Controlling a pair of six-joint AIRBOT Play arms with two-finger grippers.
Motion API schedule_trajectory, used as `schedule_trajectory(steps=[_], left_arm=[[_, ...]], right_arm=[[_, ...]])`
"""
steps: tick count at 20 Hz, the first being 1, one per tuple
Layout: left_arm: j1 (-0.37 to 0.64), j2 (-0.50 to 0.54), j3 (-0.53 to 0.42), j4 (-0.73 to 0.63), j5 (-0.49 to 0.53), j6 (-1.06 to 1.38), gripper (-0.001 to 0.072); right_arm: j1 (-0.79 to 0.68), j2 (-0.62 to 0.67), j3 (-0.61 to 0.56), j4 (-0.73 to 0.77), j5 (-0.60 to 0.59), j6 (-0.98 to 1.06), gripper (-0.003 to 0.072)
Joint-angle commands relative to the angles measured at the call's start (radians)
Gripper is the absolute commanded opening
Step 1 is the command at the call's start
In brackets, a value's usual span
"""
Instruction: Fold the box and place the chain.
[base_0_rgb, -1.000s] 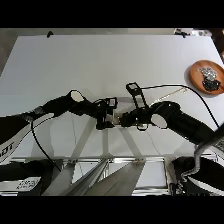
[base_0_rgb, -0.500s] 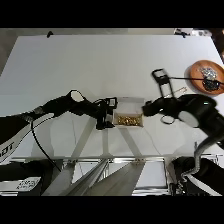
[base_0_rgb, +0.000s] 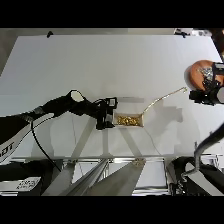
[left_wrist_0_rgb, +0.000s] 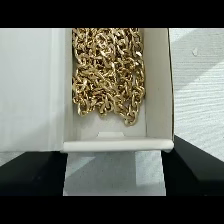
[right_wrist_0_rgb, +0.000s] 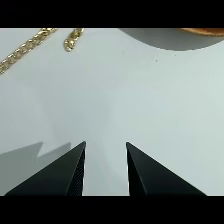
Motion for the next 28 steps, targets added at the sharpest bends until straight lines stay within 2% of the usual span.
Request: schedule_trajectory(steps=[1,5,7,11,15,20,21,22,23,24,25,28], left_arm=[[0.000,0.001,0.001,0.000,0.000,0.000,0.0492],[0.000,0.001,0.001,0.000,0.000,0.000,0.0492],[0.000,0.001,0.001,0.000,0.000,0.000,0.0492],[0.000,0.001,0.001,0.000,0.000,0.000,0.0492],[0.000,0.001,0.001,0.000,0.000,0.000,0.0492],[0.000,0.001,0.001,0.000,0.000,0.000,0.0492],[0.000,0.001,0.001,0.000,0.000,0.000,0.0492],[0.000,0.001,0.001,0.000,0.000,0.000,0.0492],[0.000,0.001,0.001,0.000,0.000,0.000,0.0492],[0.000,0.001,0.001,0.000,0.000,0.000,0.0492],[0.000,0.001,0.001,0.000,0.000,0.000,0.0492],[0.000,0.001,0.001,0.000,0.000,0.000,0.0492]], right_arm=[[-0.095,-0.153,0.023,0.011,-0.174,-0.053,0.0247],[-0.095,-0.356,0.172,0.030,-0.161,-0.053,0.0244],[-0.095,-0.410,0.219,0.092,-0.169,-0.091,0.0245],[-0.095,-0.444,0.249,0.232,-0.211,-0.216,0.0244],[-0.091,-0.486,0.279,0.321,-0.186,-0.267,0.0244],[-0.053,-0.534,0.280,0.321,-0.165,-0.264,0.0237],[-0.053,-0.533,0.280,0.323,-0.164,-0.261,0.0225],[-0.053,-0.533,0.280,0.323,-0.158,-0.262,0.0144],[-0.053,-0.533,0.280,0.321,-0.151,-0.262,0.0097],[-0.053,-0.533,0.280,0.320,-0.146,-0.262,0.0081],[-0.053,-0.533,0.280,0.320,-0.140,-0.262,0.0010],[-0.053,-0.507,0.280,0.320,-0.117,-0.262,0.0011]])
